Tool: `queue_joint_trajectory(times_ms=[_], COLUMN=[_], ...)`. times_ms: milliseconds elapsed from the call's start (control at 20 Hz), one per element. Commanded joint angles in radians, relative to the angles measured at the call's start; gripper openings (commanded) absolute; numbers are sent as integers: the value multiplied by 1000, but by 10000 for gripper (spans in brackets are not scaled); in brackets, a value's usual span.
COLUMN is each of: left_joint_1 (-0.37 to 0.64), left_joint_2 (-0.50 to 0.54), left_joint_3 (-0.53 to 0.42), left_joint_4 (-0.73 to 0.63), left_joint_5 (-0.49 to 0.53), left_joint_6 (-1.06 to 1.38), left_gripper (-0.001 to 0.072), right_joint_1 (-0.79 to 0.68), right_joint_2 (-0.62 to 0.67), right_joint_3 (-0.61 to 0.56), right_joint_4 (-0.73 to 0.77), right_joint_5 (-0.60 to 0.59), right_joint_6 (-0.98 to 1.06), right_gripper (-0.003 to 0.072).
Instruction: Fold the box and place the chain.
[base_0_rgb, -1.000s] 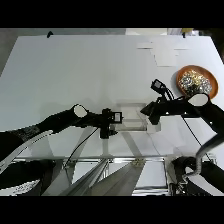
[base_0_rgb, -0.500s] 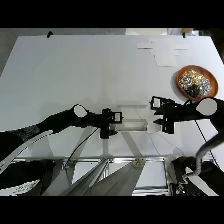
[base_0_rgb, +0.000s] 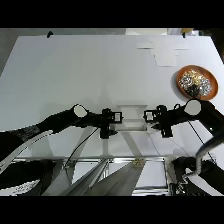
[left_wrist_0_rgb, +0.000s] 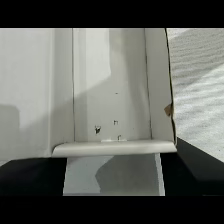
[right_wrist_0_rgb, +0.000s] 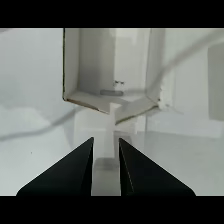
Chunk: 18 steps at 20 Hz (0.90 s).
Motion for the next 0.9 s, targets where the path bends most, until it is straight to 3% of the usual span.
queue_joint_trajectory(times_ms=[0,300,450,700,750,850], left_joint_1=[0,0,0,0,0,0], left_joint_2=[1,1,1,1,1,1], left_joint_3=[0,0,0,0,0,0], left_joint_4=[0,0,0,0,0,0], left_joint_5=[0,0,0,0,0,0], left_joint_6=[0,0,0,0,0,0], left_gripper=[133,133,133,133,133,133], right_joint_1=[2,2,2,2,2,2], right_joint_2=[-15,-15,-15,-16,-16,-16], right_joint_3=[-44,-61,-61,-69,-77,-95], right_joint_4=[99,172,245,287,289,309], right_joint_5=[-69,-142,-142,-138,-138,-145], right_joint_6=[-35,-34,-34,-35,-38,-80], right_gripper=[158,153,75,77,96,243])
